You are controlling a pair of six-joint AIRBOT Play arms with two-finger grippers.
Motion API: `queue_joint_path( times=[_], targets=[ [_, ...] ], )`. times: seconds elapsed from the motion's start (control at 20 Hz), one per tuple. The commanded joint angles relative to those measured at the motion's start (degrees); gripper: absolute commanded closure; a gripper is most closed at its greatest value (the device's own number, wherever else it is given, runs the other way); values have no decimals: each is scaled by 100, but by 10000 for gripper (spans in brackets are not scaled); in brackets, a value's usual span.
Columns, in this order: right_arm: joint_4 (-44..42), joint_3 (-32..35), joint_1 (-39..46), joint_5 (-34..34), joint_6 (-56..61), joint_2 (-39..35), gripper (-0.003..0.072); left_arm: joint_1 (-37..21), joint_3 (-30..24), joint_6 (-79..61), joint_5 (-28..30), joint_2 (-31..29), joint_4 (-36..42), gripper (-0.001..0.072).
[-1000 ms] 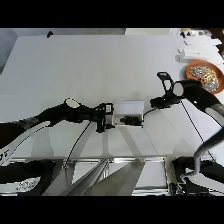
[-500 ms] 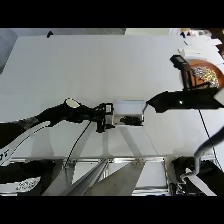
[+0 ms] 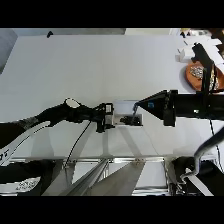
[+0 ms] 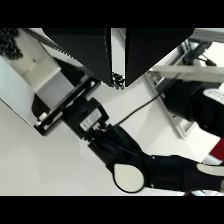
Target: Fold the box and place the chain.
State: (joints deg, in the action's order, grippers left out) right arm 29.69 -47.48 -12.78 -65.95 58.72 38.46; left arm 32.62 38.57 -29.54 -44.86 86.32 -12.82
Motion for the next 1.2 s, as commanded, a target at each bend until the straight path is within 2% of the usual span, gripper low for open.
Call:
queue_joint_path(
  times=[0.0, 0.15, 0.35, 0.6, 0.85, 0.9, 0.95, 1.0, 1.05, 1.15],
  targets=[
    [-249, -7, -2, 358, -533, 107, 663, -2, 2, -2, 2, -4, -2, 456],
    [-160, -4, -79, 415, -678, 546, 663, -2, 2, -2, 0, -4, -2, 456],
    [730, 13, -988, 693, -968, 1447, 663, -2, 2, -2, 2, -4, -2, 456],
    [1679, 20, -1150, 684, -129, 2090, 663, -2, 2, -2, 2, -4, -2, 456],
    [1722, 37, -1292, 678, 420, 2463, 661, -2, 2, -2, 2, -4, -2, 456],
    [1764, 37, -1377, 710, 450, 2542, 638, -2, 2, -2, 0, -4, -2, 456],
    [1880, 35, -1440, 732, 498, 2590, 575, -2, 2, -2, 2, -4, -2, 456],
    [1976, 35, -1443, 765, 671, 2614, 443, -2, 2, -2, 2, -4, -2, 456],
    [2024, 35, -1440, 807, 796, 2612, 380, -2, 2, -2, 2, -4, -2, 456],
    [1915, -74, -1440, 820, 839, 2608, 380, -2, 2, -2, 2, -4, -2, 456]
  ],
)
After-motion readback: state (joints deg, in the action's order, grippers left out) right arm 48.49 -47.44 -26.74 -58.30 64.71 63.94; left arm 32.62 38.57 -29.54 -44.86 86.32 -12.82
